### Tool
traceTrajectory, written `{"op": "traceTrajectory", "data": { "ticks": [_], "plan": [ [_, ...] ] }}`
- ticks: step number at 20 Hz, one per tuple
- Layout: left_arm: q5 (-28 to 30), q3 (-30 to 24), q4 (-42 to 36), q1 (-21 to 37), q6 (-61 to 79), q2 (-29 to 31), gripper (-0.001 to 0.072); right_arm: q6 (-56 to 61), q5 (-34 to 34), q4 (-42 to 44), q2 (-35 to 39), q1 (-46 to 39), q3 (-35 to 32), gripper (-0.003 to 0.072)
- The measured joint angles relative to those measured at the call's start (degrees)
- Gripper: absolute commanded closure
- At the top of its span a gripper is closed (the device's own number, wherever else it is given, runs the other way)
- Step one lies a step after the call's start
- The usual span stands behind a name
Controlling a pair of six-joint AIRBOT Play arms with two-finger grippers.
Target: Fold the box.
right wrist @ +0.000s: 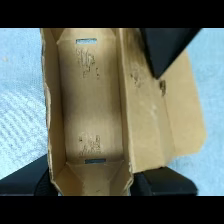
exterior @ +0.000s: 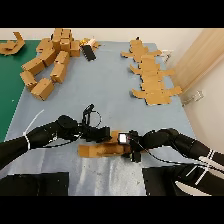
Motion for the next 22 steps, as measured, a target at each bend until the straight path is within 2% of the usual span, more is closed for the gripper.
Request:
{"op": "traceTrajectory", "data": {
  "ticks": [8, 14, 22],
  "plan": [
    [-2.5, 1.7, 1.0, 2.2, 1.2, -0.4, 0.0701, 0.0, 0.0, 0.0, 0.0, 0.0, 0.0, 0.0180],
    [-4.5, 2.6, 0.9, 8.6, 7.3, 5.7, 0.0701, 0.0, 0.0, 0.0, 0.0, 0.0, 0.0, 0.0180],
    [-11.0, 1.1, 2.5, 14.2, 13.2, 11.6, 0.0701, 0.0, 0.0, 0.0, 0.0, 0.0, 0.0, 0.0180]
  ]
}}
